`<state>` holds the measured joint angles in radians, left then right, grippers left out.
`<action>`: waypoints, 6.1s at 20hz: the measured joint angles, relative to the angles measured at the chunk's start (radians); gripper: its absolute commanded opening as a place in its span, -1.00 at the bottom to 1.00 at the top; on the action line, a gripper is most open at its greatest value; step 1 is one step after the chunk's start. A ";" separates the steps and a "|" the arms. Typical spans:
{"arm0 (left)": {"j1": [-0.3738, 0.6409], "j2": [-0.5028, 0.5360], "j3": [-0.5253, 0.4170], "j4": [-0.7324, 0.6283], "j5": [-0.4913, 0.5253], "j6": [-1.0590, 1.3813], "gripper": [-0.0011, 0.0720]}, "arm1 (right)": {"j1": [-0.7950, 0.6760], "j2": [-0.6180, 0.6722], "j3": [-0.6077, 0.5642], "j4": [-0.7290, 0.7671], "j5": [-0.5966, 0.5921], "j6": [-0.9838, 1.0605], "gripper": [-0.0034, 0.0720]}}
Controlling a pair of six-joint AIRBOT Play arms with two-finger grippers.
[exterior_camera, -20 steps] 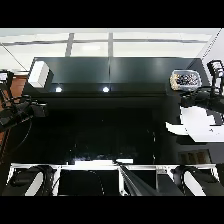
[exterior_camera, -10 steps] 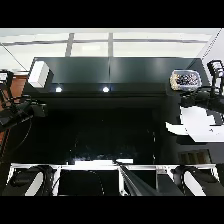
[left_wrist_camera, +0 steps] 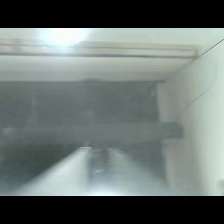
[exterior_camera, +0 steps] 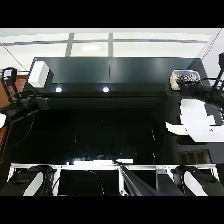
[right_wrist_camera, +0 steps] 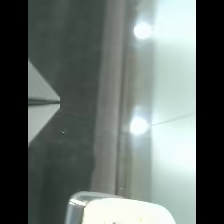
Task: Fold the box and place the chain.
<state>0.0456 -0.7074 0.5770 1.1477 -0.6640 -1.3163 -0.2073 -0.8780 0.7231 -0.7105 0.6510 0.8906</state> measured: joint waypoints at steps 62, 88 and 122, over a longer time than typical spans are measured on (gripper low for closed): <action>-0.148 -0.492 0.081 -0.705 -0.199 0.448 0.97 | 0.430 -0.010 -0.381 0.581 -0.141 -0.264 -0.87; -0.246 -1.037 0.572 -0.519 -0.825 0.770 -0.91 | 0.586 0.000 -0.370 0.549 -0.222 -0.259 1.00; -0.498 -0.773 0.277 -0.403 -0.263 1.392 -0.90 | 0.658 -0.058 -0.250 -0.196 0.214 -0.653 1.00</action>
<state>-0.4522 -1.4807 0.8543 0.7448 -0.9268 0.0753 0.4511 -0.9363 0.4732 -0.9070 0.8646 0.2371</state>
